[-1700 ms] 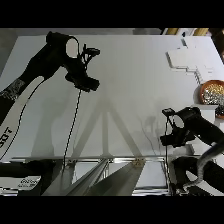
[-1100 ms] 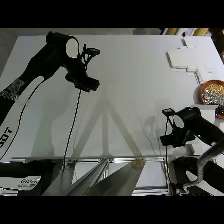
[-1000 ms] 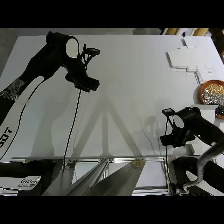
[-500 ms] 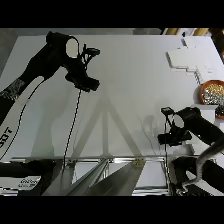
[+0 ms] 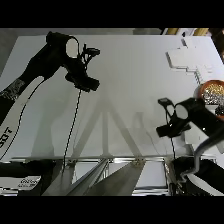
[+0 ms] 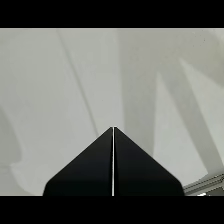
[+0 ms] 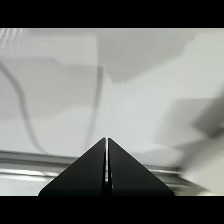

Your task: Fold the box and place the chain.

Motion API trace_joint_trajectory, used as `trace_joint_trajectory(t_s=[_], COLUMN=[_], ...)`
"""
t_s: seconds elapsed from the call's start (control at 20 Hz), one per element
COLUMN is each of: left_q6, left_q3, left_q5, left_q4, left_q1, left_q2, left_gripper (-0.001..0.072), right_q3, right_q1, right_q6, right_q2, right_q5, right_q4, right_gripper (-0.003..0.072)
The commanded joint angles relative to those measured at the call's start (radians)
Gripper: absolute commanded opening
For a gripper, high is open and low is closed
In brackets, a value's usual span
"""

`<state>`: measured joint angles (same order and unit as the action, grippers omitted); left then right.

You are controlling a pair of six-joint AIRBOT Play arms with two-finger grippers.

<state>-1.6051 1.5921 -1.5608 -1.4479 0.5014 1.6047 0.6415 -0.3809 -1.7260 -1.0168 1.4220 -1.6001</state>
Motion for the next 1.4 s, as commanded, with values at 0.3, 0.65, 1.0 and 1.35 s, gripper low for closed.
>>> trace_joint_trajectory(t_s=[0.3, 0.65, 1.0, 1.35], left_q6=[0.0, 0.0, 0.0, 0.0], left_q3=[0.0, 0.0, 0.0, 0.0], left_q5=[0.0, 0.0, 0.0, 0.0], left_q4=[0.0, 0.0, 0.0, 0.0], left_q1=[-0.001, -0.001, -0.001, -0.001], left_q2=[-0.001, -0.001, -0.001, -0.001], left_gripper=[0.0012, 0.0012, 0.0012, 0.0012], right_q3=[0.191, 0.166, 0.14, 0.14], right_q1=[0.333, 0.88, 1.068, 1.146], right_q6=[0.217, 0.243, 0.378, 0.452], right_q2=[0.154, 0.152, 0.014, -0.14], right_q5=[0.013, -0.162, -0.216, -0.244], right_q4=[-0.576, -0.372, -0.369, -0.374], right_gripper=[0.022, 0.055, 0.0537, 0.0516])
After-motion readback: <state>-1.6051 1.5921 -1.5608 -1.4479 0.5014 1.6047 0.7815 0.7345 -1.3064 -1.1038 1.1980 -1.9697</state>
